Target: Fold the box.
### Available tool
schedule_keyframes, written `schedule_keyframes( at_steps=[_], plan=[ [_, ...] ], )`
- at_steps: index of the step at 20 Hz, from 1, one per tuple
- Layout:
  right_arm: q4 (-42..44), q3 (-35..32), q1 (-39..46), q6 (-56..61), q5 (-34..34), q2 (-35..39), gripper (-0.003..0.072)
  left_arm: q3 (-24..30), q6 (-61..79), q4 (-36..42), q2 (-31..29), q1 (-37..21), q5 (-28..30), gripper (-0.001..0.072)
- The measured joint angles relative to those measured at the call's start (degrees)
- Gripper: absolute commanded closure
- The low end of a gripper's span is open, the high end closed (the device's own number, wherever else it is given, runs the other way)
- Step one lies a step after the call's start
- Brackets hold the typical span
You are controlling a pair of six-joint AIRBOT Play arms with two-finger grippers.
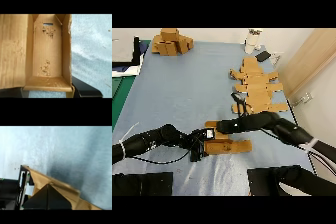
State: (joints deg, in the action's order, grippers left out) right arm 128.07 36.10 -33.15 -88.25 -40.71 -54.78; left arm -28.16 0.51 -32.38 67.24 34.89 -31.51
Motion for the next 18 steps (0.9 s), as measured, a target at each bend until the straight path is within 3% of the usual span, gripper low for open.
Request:
schedule_keyframes(
  at_steps=[5,6,7,8,12,13,18],
  plan=[
    [-14.8,1.0,5.7,-0.9,-13.4,9.9,0.0684,0.0,0.0,0.0,0.0,0.0,0.0,0.0348],
    [-16.3,0.7,6.3,-4.3,-15.9,11.2,0.0625,0.0,0.0,0.0,0.0,0.0,0.0,0.0348],
    [-17.2,0.2,6.7,-9.0,-18.3,12.2,0.0326,0.0,0.0,0.0,0.0,0.0,0.0,0.0348],
    [-17.5,-0.5,6.8,-13.8,-20.5,13.0,0.0119,0.0,0.0,0.0,0.0,0.0,0.0,0.0348],
    [-18.3,-5.3,7.3,-32.4,-23.1,13.5,0.0081,0.0,0.0,0.0,0.0,0.0,0.0,0.0348],
    [-18.3,-6.3,7.2,-36.9,-22.6,13.1,0.0042,0.0,0.0,0.0,0.0,0.0,-0.1,0.0348],
    [-16.4,-8.9,3.8,-54.2,-15.8,9.7,0.0042,0.1,0.0,0.0,0.0,0.0,0.0,0.0348]
  ],
)
